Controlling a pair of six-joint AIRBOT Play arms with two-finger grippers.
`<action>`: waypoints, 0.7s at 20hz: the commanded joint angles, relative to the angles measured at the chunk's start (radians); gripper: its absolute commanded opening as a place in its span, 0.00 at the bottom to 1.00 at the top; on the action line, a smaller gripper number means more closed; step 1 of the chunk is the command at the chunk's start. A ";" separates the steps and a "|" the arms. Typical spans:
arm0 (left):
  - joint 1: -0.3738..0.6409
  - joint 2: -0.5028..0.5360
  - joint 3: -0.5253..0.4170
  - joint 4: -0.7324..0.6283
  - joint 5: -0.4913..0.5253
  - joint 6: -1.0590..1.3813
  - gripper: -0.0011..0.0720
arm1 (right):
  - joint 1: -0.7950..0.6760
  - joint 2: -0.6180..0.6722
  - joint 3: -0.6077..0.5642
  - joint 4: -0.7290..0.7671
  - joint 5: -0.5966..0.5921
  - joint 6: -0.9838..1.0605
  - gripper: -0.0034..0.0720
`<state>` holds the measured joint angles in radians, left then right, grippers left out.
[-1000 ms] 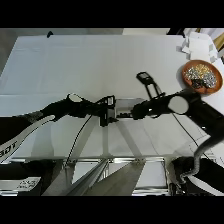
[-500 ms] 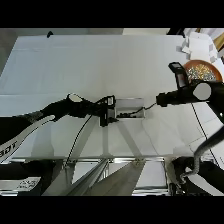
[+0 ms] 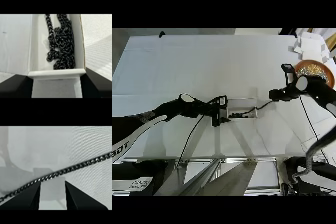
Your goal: Fold the box and place the chain.
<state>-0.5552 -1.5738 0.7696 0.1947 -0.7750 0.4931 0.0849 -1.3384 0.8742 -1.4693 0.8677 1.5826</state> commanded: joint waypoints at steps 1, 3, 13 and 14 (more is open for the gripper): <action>0.000 0.000 0.001 0.000 0.000 0.000 0.36 | -0.003 -0.074 0.024 -0.017 -0.007 0.019 0.49; 0.000 0.000 0.001 0.000 0.000 0.000 0.36 | -0.003 -0.083 0.026 -0.040 -0.004 0.042 0.49; 0.000 0.000 0.001 0.000 0.000 0.000 0.36 | -0.003 -0.118 0.026 -0.045 0.013 0.045 0.43; 0.000 0.000 0.001 0.000 0.000 0.000 0.36 | -0.003 -0.125 0.026 -0.045 0.014 0.045 0.43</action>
<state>-0.5552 -1.5738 0.7696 0.1947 -0.7750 0.4931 0.0826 -1.4425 0.9012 -1.5131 0.8730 1.6260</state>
